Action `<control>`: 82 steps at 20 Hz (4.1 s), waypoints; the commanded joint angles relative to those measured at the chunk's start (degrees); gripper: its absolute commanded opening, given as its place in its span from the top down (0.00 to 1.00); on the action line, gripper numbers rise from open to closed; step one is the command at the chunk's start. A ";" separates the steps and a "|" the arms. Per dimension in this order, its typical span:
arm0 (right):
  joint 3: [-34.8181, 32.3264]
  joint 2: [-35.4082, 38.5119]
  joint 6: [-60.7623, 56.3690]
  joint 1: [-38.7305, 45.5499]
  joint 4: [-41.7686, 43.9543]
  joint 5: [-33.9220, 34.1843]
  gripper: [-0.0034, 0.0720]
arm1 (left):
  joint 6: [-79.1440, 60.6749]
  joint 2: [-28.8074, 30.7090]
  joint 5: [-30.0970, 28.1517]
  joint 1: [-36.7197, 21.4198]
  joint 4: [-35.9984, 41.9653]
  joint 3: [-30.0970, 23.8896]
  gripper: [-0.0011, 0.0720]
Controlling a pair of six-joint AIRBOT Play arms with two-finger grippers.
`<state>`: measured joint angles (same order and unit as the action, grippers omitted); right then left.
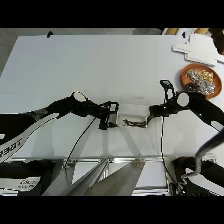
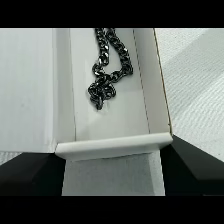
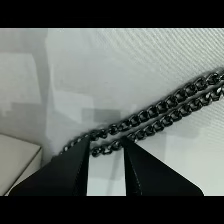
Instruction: Fold the box and place the chain.
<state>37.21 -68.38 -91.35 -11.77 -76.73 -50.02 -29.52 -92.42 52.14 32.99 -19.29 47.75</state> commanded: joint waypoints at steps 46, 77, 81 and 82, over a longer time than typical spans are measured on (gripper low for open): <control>-0.09 19.02 5.35 -2.67 -3.13 -7.02 0.94 | -0.02 0.00 -0.02 -0.04 0.00 0.04 0.70; 2.80 13.05 -1.60 -28.15 5.62 4.76 0.69 | 0.00 0.00 0.02 -0.04 0.00 0.04 0.70; 9.29 20.57 10.78 -19.89 2.10 -9.81 0.69 | -0.02 0.00 0.00 -0.04 -0.02 0.04 0.70; 9.27 23.52 15.63 -17.33 0.96 -12.04 0.69 | -0.02 0.00 -0.02 -0.04 -0.02 0.04 0.70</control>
<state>44.01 -50.02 -86.06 -34.54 -73.06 -52.90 -29.52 -92.42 52.16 32.99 -19.29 47.75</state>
